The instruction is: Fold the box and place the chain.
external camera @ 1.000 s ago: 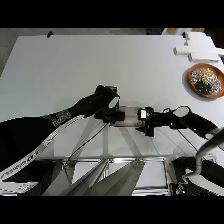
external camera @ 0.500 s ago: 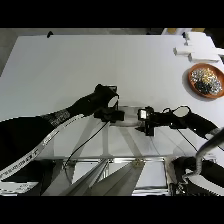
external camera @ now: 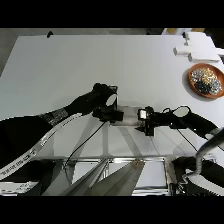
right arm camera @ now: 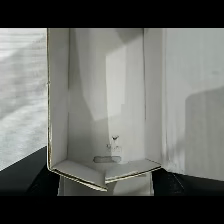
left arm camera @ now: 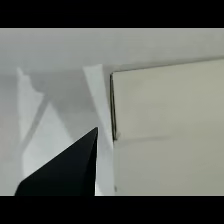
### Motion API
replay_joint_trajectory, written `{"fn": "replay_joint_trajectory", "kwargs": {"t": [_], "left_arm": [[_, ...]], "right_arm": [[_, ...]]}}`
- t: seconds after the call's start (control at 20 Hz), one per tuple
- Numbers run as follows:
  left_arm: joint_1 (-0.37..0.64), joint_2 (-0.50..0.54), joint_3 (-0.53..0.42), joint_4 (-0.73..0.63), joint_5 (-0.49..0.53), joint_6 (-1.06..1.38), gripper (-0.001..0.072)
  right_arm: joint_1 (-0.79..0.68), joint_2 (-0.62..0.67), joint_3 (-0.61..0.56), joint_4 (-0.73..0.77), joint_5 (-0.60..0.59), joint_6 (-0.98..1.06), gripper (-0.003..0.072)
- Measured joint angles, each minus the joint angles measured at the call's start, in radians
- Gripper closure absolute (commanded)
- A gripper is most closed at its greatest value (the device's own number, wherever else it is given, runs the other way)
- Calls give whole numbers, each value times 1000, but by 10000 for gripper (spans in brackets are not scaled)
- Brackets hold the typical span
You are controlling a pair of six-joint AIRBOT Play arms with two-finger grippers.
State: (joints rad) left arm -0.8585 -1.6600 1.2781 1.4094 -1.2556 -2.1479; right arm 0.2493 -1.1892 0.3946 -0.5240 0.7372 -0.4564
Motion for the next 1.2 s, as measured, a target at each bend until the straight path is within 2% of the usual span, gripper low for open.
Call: {"fn": "replay_joint_trajectory", "kwargs": {"t": [0.05, 0.1, 0.15, 0.3, 0.55, 0.75, 0.85, 1.0, 1.2], "left_arm": [[8, 11, 0, -7, -4, 41, 424], [18, 25, 0, -14, -14, 89, 289], [30, 40, 0, -13, -23, 132, 196], [76, 95, 0, -24, -60, 240, 75], [166, 208, -3, -27, -130, 475, 74], [252, 278, -47, -48, -133, 968, 76], [298, 292, -113, -113, -88, 1308, 78], [344, 295, -246, -256, 31, 1784, 85], [364, 239, -351, -439, 158, 2116, 72]], "right_arm": [[0, 0, 0, 0, 0, 2, 434], [0, 0, 0, 0, 0, 3, 434], [0, 0, 0, 0, 1, 3, 434], [0, 0, 0, 1, 2, 3, 434], [0, 0, 0, 1, 3, 3, 434], [0, 0, 0, 1, 4, 3, 434], [0, 0, 0, 1, 4, 3, 434], [0, 0, 0, 1, 5, 3, 434], [0, 0, 0, 1, 5, 3, 434]]}}
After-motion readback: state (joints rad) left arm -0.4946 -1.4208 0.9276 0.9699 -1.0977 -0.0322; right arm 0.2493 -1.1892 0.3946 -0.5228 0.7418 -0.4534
